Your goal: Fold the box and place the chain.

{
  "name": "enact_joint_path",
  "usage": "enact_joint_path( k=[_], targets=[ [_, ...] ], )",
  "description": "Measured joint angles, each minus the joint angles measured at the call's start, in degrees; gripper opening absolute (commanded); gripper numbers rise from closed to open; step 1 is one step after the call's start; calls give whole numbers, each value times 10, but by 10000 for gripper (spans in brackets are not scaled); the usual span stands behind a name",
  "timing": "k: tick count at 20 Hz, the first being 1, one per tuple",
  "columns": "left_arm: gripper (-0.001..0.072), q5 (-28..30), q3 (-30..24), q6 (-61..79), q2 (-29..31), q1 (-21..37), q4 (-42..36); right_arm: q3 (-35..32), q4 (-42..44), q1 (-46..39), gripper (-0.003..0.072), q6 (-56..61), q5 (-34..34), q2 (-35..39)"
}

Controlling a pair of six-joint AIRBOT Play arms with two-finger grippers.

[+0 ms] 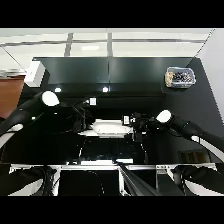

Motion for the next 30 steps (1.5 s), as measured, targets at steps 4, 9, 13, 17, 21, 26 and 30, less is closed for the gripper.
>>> enact_joint_path(
  k=[4, 9, 13, 17, 21, 26, 30],
  targets=[
    [26, -33, -2, -147, 44, 10, 21, 0, 0, 0, 182, 0, 0, 0],
    [25, -65, -44, -243, 56, -29, -120, 0, 0, 0, 182, 0, 0, 0],
    [25, 66, -80, -236, 58, -82, -244, 0, 0, 0, 182, 0, 0, 0],
    [25, 219, -81, -227, 52, -112, -237, 0, 0, 0, 182, 0, 0, 0],
    [26, 280, -71, -254, 19, -112, -171, 0, 0, 0, 182, 0, 0, 0],
    [27, 297, -67, -272, -27, -108, -140, 0, 0, 0, 182, 0, 0, 0],
    [26, 289, -64, -276, -55, -107, -148, 0, -1, 0, 182, -1, 1, 0]
  ],
)
